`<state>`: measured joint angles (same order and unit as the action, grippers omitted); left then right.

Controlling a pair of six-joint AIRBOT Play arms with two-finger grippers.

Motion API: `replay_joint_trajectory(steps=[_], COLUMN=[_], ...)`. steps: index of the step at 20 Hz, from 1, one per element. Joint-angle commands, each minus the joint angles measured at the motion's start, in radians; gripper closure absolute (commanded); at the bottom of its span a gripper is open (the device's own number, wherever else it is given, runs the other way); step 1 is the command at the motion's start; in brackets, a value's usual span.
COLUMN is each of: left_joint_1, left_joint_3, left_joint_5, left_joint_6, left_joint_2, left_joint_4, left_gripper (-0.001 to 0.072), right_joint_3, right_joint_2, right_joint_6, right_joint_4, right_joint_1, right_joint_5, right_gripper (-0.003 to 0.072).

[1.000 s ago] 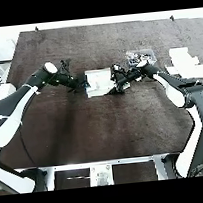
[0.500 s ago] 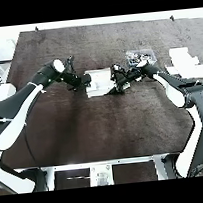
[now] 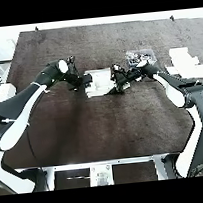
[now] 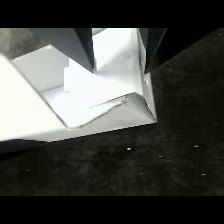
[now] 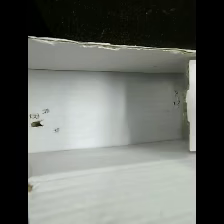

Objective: Fold the box and place the chain.

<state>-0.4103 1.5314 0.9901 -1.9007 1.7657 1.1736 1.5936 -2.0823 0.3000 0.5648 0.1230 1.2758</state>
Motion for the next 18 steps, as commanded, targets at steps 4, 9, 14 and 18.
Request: replay_joint_trajectory(steps=[4, 9, 14, 18], left_joint_1=[-0.039, -0.065, -0.084, -0.09], left_joint_3=[0.14, 0.263, 0.342, 0.379], left_joint_5=[0.142, 0.247, 0.326, 0.375], left_joint_6=[-0.09, -0.135, -0.168, -0.185], left_joint_2=[0.08, 0.158, 0.216, 0.233], left_joint_4=[0.109, 0.159, 0.216, 0.278], left_gripper=[0.0339, 0.0339, 0.0339, 0.0339], right_joint_3=[0.0, 0.0, 0.0, 0.0], right_joint_2=[-0.001, -0.001, -0.001, -0.001], right_joint_6=[0.0, 0.0, 0.0, 0.0], right_joint_4=[0.0, 0.0, 0.0, 0.0], right_joint_1=[0.0, 0.0, 0.0, 0.0], right_joint_5=[0.0, 0.0, 0.0, 0.0], right_gripper=[0.0095, 0.0095, 0.0095, 0.0095])
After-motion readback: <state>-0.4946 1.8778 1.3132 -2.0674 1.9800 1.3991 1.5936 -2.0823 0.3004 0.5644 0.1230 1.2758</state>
